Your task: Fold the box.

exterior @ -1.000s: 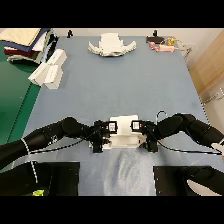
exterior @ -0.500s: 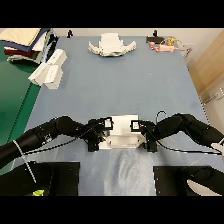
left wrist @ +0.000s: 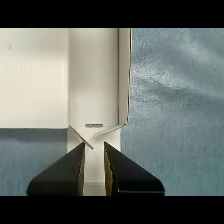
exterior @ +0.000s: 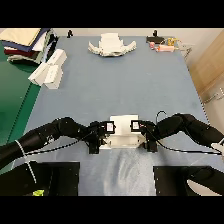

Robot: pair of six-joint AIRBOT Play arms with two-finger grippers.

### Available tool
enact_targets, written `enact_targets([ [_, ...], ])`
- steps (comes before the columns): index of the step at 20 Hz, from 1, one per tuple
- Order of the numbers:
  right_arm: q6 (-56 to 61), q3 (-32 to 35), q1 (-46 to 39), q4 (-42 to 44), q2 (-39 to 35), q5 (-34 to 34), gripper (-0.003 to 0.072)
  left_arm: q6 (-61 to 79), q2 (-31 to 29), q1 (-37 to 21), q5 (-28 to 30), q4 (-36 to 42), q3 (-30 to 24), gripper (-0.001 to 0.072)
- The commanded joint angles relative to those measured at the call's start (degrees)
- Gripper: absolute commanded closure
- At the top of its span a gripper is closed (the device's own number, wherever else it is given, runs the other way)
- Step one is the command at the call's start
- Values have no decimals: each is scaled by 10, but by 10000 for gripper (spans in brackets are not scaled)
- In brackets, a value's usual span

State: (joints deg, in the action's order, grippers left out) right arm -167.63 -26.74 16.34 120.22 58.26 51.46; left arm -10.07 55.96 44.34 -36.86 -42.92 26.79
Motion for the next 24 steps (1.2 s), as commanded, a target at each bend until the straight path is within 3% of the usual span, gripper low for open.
enact_targets([
  [1, 0, 0, 0, 0, 0, 0, 209, 35, 17, 7, 16, 58, 5, 593],
  [2, 0, 0, 0, 0, 0, 0, 209, 35, 19, 7, 18, 62, 9, 657],
  [12, 0, 0, 0, 0, 0, 0, 209, 64, 43, 7, 33, 119, 18, 630],
  [13, 0, 0, 0, 0, 0, 0, 209, 62, 43, 7, 32, 118, 18, 375],
  [14, 0, 0, 0, 0, 0, 0, 209, 59, 43, 7, 32, 119, 18, 197],
  [15, 0, 0, 0, 0, 0, 0, 209, 59, 43, 7, 32, 118, 18, 185],
  [23, 0, 0, 0, 0, 0, 0, 209, 59, 43, 7, 27, 114, 18, 188],
  [24, 0, 0, 0, 0, 0, 0, 209, 40, 42, 6, 22, 95, 18, 343],
])
